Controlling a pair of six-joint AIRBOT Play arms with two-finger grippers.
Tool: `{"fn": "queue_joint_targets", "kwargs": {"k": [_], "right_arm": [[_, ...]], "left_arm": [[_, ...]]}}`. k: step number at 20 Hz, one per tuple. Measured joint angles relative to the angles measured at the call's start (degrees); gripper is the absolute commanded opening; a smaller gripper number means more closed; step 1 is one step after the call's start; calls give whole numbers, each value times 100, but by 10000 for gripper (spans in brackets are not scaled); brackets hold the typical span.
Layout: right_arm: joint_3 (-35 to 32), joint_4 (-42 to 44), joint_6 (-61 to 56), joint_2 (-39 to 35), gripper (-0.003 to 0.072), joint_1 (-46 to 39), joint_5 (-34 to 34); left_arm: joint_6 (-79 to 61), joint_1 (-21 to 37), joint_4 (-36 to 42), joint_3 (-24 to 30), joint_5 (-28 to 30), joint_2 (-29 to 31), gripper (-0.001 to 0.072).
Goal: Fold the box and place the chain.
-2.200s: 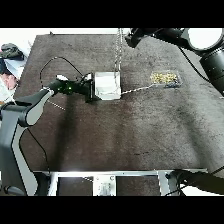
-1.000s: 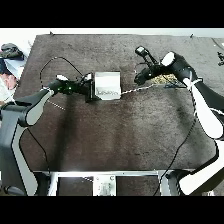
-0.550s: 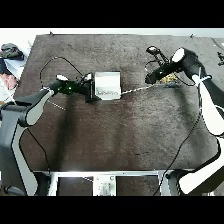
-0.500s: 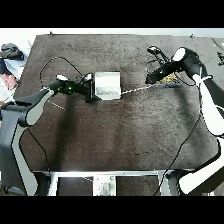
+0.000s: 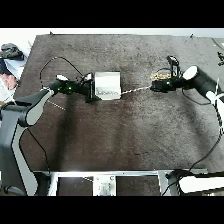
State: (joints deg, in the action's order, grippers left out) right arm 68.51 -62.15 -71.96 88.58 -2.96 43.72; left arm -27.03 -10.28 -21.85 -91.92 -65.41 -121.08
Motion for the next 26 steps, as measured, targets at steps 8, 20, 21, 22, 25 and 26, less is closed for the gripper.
{"fn": "queue_joint_targets", "kwargs": {"k": [8, 20, 21, 22, 25, 26], "right_arm": [[-671, 1211, -186, 483, 294, 92, -2063], [-352, 2068, -133, 999, 152, 249, -3029], [-278, 2100, -133, 1058, 147, 249, -2981], [-223, 2116, -131, 1106, 21, 251, -2922], [-129, 2155, -129, 1115, 14, 267, -2739], [-116, 2162, -98, 1056, 14, 282, -2616]], "left_arm": [[0, 0, -2, 0, -2, 0, 471], [0, 0, -2, 0, 0, 0, 471], [0, 0, 0, 0, 0, 0, 471], [0, 0, 0, 0, -2, 0, 471], [0, 0, 0, 0, 0, 0, 471], [0, 0, -2, 0, -2, 0, 471]]}}
